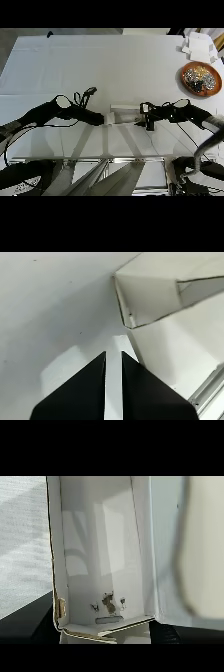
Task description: Fold the box and place the chain.
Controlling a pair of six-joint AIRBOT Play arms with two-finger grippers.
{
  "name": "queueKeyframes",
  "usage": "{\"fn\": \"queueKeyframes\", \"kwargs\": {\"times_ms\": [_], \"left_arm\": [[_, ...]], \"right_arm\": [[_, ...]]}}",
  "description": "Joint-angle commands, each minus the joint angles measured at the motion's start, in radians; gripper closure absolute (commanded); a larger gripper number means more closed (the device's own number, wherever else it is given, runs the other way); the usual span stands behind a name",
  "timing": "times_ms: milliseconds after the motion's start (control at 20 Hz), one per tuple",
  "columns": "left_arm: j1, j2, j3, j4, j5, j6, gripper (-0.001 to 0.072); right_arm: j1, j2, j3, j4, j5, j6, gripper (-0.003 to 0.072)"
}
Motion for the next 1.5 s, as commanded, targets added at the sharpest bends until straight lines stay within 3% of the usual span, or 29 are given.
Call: {"fn": "queueKeyframes", "kwargs": {"times_ms": [0,250,350,400,1450], "left_arm": [[-0.008,0.029,0.012,-0.017,0.003,0.007,0.0568],[-0.034,0.040,0.023,-0.053,0.035,0.006,0.0526],[-0.033,0.040,0.023,-0.055,0.037,0.003,0.0388],[-0.034,0.040,0.023,-0.055,0.036,-0.002,0.0369],[-0.016,0.039,0.029,-0.095,-0.006,-0.103,0.0362]], "right_arm": [[0.000,0.001,0.000,0.000,0.000,0.000,0.0279],[0.000,0.001,0.000,0.000,0.000,0.000,0.0279],[0.000,0.001,0.000,0.000,0.000,0.000,0.0279],[0.000,0.001,0.000,0.000,0.000,0.000,0.0279],[0.000,0.001,0.000,0.000,0.000,0.000,0.0279]]}}
